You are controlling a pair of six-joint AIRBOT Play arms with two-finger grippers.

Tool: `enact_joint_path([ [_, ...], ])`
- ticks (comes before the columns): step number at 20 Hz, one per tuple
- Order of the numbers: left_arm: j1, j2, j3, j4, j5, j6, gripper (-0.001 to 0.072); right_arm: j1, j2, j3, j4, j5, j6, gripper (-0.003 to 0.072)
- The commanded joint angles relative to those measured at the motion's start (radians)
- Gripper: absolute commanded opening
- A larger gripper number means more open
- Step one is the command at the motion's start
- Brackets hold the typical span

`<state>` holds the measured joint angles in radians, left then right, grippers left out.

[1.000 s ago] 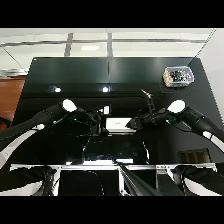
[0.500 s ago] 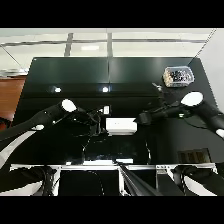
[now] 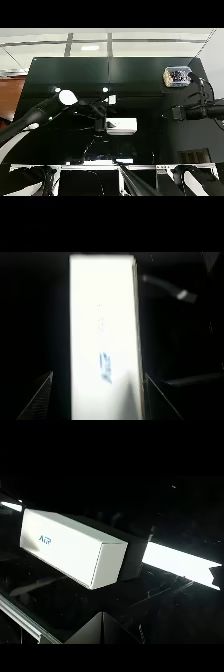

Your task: Fold the box and place the chain.

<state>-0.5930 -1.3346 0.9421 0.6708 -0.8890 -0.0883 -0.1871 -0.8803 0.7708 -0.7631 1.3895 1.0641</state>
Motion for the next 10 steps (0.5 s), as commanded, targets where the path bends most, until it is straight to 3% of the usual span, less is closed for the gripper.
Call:
enact_joint_path([
  [1,-0.077,-0.102,0.100,-0.043,0.052,-0.070,0.0711,-0.024,0.013,0.000,0.007,-0.026,0.008,0.0009],
  [4,-0.102,-0.183,0.131,-0.047,0.054,-0.077,0.0711,-0.024,0.013,0.000,0.005,-0.029,0.001,0.0009],
  [10,-0.105,-0.210,0.130,-0.048,0.039,-0.086,0.0711,-0.024,0.013,0.000,-0.002,-0.029,-0.010,0.0008],
])
